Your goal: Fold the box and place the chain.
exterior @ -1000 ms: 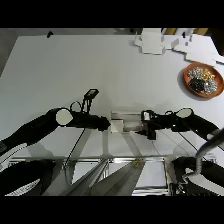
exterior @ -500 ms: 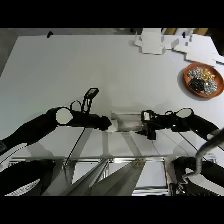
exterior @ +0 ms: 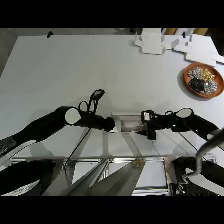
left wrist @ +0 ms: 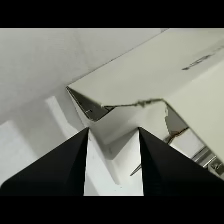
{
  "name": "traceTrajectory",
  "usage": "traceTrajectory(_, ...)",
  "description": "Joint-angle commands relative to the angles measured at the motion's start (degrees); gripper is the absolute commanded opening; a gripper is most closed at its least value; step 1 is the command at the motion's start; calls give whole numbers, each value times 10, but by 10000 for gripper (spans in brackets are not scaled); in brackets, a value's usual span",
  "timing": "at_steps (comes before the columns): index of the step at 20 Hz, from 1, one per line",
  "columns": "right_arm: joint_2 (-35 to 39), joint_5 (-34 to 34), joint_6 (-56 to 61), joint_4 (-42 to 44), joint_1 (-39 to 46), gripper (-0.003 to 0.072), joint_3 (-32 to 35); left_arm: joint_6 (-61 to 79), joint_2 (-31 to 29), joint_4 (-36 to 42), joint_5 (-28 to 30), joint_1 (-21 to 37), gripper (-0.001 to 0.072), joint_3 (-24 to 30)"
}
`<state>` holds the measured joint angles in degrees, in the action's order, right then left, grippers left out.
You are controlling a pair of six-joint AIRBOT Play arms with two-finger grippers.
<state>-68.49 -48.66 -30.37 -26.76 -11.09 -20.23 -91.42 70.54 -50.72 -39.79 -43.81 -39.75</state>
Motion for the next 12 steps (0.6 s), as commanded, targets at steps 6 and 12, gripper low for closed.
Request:
traceTrajectory(6,0,0,1,0,0,432,0,-222,42,-147,-62,-36,353,-70)
traceTrajectory(12,0,0,1,0,0,432,0,-370,102,-248,-158,-70,351,-156)
